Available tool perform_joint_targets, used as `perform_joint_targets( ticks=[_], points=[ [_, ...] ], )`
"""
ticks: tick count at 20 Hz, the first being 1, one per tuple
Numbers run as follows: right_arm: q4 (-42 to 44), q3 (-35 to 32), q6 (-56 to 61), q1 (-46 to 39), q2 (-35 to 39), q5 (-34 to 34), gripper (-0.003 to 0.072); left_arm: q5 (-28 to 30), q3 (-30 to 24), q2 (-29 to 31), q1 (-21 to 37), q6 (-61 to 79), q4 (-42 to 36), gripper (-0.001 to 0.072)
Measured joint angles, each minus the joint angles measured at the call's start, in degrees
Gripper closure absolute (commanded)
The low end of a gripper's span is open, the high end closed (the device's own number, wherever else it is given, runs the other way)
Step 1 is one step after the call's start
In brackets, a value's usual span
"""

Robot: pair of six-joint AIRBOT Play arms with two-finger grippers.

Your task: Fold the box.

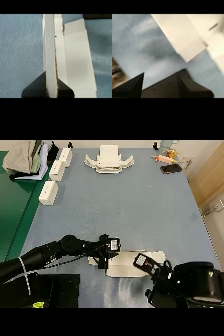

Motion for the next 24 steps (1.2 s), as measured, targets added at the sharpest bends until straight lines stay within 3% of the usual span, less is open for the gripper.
perform_joint_targets(
  ticks=[3,7,12,24],
  points=[
    [-10.3,-0.7,-2.3,6.4,-4.0,-4.8,0.0074,0.0,0.0,0.0,0.0,0.0,0.0,0.0692],
    [-16.6,-1.7,-6.0,9.2,-10.8,-10.5,0.0074,0.0,0.0,0.0,0.0,0.0,0.0,0.0692],
    [-23.0,-2.1,-3.9,10.0,-17.6,-13.0,0.0078,-0.1,0.0,0.0,0.0,0.0,0.0,0.0692],
    [-33.8,-0.8,21.2,8.3,-13.3,-6.4,0.0077,-0.1,0.0,0.0,0.0,0.0,0.0,0.0692]
  ],
)
